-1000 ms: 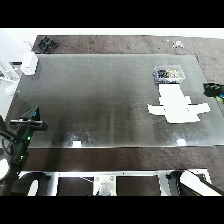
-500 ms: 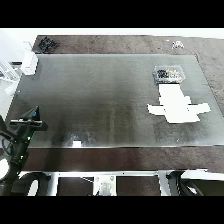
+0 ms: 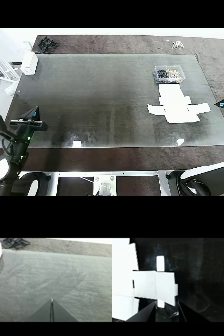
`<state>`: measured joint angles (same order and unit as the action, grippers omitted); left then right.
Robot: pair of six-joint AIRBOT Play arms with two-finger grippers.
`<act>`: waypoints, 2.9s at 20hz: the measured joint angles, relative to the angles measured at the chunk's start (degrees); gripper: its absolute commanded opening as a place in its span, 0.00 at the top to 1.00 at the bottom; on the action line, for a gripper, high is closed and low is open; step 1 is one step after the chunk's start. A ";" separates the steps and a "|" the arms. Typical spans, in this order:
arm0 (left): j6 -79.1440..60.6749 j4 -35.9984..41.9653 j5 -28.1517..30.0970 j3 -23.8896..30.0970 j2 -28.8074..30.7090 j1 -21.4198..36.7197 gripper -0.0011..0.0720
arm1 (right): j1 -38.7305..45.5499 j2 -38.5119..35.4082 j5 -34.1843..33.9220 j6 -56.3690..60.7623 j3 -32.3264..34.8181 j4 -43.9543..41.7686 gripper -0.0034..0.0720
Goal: Fold the box and place the chain.
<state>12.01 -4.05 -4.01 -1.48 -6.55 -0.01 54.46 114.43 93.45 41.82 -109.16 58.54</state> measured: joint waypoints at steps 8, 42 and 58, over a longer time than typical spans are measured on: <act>0.00 0.00 0.00 0.00 0.00 0.00 0.95 | -1.38 4.94 2.08 -0.85 -3.93 1.36 0.50; 0.00 0.02 0.00 0.00 0.00 0.00 0.95 | -10.82 8.85 11.78 -1.90 -1.51 -8.44 0.50; 0.00 0.02 0.00 -0.02 0.00 0.00 0.95 | -16.46 10.58 12.07 2.62 3.69 -11.28 0.78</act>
<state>12.01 -4.03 -4.01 -1.50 -6.55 -0.01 38.00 125.01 105.51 44.45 -105.47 47.27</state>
